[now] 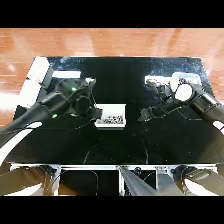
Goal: Fold the box and place the chain.
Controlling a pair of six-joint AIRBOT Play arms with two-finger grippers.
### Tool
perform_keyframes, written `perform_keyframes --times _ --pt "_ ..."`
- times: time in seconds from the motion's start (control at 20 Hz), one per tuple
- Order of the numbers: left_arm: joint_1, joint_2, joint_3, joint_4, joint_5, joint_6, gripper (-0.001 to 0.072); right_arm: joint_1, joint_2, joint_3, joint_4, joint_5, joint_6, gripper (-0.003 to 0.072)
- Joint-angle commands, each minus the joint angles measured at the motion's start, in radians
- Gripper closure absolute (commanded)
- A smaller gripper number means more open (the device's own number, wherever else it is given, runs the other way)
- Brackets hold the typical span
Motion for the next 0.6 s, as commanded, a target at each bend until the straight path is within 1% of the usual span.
perform_keyframes --times 0.0,0.1,0.15,0.25,0.3,0.35,0.4,0.45,0.55 --pt "0.027 0.14 -0.072 0.165 0.121 0.049 0.0141 0.0 -0.001 0.031 -0.086 -0.026 0.005 -0.0026" --pt "0.093 0.257 -0.173 0.143 0.083 0.049 0.0141 -0.002 -0.024 0.095 -0.116 -0.048 0.008 -0.0026" --pt "0.136 0.305 -0.222 0.095 0.047 0.05 0.0141 -0.003 -0.055 0.149 -0.116 -0.048 0.008 -0.0026" --pt "0.222 0.36 -0.309 -0.096 -0.045 0.109 0.0141 -0.002 -0.163 0.307 -0.114 -0.043 -0.004 -0.0026" --pt "0.252 0.365 -0.34 -0.21 -0.093 0.166 0.0141 -0.002 -0.236 0.404 -0.089 -0.032 -0.033 -0.0026" --pt "0.264 0.36 -0.362 -0.289 -0.137 0.215 0.0141 -0.001 -0.305 0.489 -0.03 -0.014 -0.106 -0.0026" --pt "0.261 0.352 -0.378 -0.325 -0.193 0.243 0.0141 0.001 -0.374 0.567 0.055 0.005 -0.209 -0.0026" --pt "0.252 0.342 -0.388 -0.332 -0.24 0.244 0.0141 0.0 -0.428 0.625 0.138 0.027 -0.27 -0.0026" --pt "0.241 0.314 -0.392 -0.33 -0.304 0.244 0.0141 0.005 -0.505 0.694 0.276 0.091 -0.36 -0.0026"
